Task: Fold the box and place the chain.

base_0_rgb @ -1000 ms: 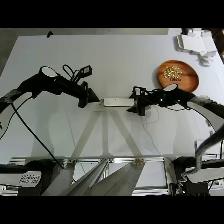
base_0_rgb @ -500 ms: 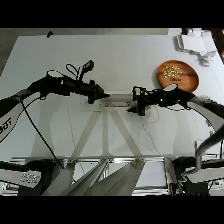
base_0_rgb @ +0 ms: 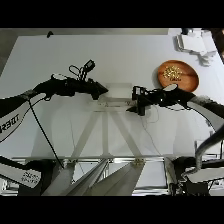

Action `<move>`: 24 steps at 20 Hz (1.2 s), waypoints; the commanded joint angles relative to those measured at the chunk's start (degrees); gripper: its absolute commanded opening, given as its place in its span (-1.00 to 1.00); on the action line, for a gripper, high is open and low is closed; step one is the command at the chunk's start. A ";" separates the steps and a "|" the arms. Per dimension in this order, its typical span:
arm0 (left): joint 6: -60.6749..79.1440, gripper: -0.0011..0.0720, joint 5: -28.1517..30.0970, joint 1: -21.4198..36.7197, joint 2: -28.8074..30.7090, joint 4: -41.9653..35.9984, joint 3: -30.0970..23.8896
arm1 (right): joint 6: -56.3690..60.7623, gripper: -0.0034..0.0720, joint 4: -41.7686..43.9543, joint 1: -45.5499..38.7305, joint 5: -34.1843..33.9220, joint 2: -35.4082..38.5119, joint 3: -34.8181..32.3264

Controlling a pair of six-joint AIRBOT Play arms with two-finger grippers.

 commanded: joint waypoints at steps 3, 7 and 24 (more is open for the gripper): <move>2.14 -0.95 -0.55 0.61 2.19 0.92 0.00 | -0.04 0.19 -0.15 0.02 0.09 0.00 0.04; 2.10 -0.92 -6.97 4.11 6.47 7.28 0.00 | -0.04 0.19 -0.13 0.02 0.09 0.00 0.04; 18.82 0.83 -12.28 1.79 2.49 18.43 -0.02 | -0.04 0.19 -0.13 0.02 0.07 0.00 0.04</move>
